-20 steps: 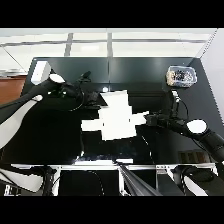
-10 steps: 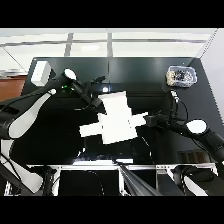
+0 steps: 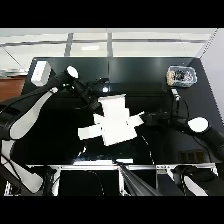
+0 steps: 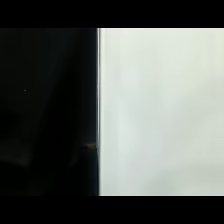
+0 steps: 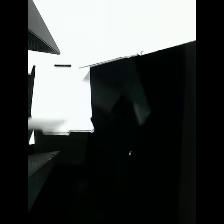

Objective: Fold the box and place the chain.

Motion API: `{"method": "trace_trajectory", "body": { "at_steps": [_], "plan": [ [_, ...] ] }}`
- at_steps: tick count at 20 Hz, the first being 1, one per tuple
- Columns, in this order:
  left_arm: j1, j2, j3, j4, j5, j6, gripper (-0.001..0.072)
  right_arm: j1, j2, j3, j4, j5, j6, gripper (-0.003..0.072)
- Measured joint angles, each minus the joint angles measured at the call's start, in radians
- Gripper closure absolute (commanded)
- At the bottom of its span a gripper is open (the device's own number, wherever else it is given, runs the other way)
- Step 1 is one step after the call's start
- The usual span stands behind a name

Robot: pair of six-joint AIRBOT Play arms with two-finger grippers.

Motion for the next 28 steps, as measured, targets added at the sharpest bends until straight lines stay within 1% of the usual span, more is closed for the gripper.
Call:
{"method": "trace_trajectory", "body": {
  "at_steps": [3, 5, 8, 10, 11, 15, 20, 28],
  "plan": [
    [-0.004, 0.071, 0.001, 0.023, 0.009, 0.005, 0.0692, -0.042, 0.001, 0.12, -0.177, 0.122, -0.001, -0.0021],
    [-0.018, 0.148, -0.036, 0.025, 0.051, 0.052, 0.0691, -0.063, 0.002, 0.192, -0.313, 0.185, -0.001, -0.0021],
    [-0.05, 0.257, -0.132, 0.041, 0.232, 0.21, 0.0685, -0.073, 0.002, 0.247, -0.43, 0.232, 0.019, -0.0021],
    [-0.068, 0.28, -0.171, 0.048, 0.335, 0.349, 0.0685, -0.058, 0.002, 0.261, -0.458, 0.238, -0.015, -0.0021],
    [-0.079, 0.28, -0.182, 0.054, 0.371, 0.414, 0.0685, -0.047, 0.002, 0.262, -0.469, 0.244, -0.057, -0.0021],
    [-0.116, 0.24, -0.203, 0.064, 0.44, 0.548, 0.0685, 0.019, -0.013, 0.226, -0.474, 0.248, -0.269, -0.0021],
    [-0.134, 0.2, -0.209, 0.074, 0.462, 0.595, 0.0685, 0.104, -0.039, 0.134, -0.409, 0.247, -0.605, -0.0021],
    [-0.139, 0.183, -0.21, 0.08, 0.473, 0.61, 0.0685, 0.145, -0.119, 0.097, -0.275, 0.251, -0.892, -0.0021]
  ]
}}
